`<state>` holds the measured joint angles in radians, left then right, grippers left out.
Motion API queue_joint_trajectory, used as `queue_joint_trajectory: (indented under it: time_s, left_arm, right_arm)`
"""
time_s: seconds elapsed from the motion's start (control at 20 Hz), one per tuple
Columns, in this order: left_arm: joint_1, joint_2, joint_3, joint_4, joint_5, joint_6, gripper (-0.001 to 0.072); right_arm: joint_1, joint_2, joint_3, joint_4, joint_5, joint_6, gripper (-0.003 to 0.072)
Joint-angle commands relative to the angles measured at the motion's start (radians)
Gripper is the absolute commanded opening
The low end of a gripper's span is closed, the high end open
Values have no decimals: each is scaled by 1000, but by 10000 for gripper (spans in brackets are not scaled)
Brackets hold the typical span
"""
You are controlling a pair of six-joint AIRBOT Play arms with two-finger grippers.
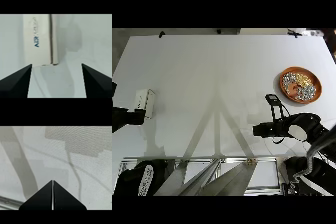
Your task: Fold the box and place the chain.
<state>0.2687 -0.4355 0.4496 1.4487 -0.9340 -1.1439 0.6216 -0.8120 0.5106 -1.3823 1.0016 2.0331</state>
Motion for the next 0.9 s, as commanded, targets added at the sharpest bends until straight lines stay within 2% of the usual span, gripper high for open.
queue_joint_trajectory:
  time_s: [0.0, 0.3, 0.85]
  left_arm:
    - [-86, 11, 0, -23, -47, -1, 690]
    - [-111, -53, -2, -62, -61, -1, 690]
    - [-111, -56, -2, -64, -61, -5, 689]
  right_arm:
    - [0, 1, 0, 2, 0, 0, 9]
    - [0, 1, 0, 2, 0, 0, 9]
    - [0, 1, 0, 2, 0, 0, 9]
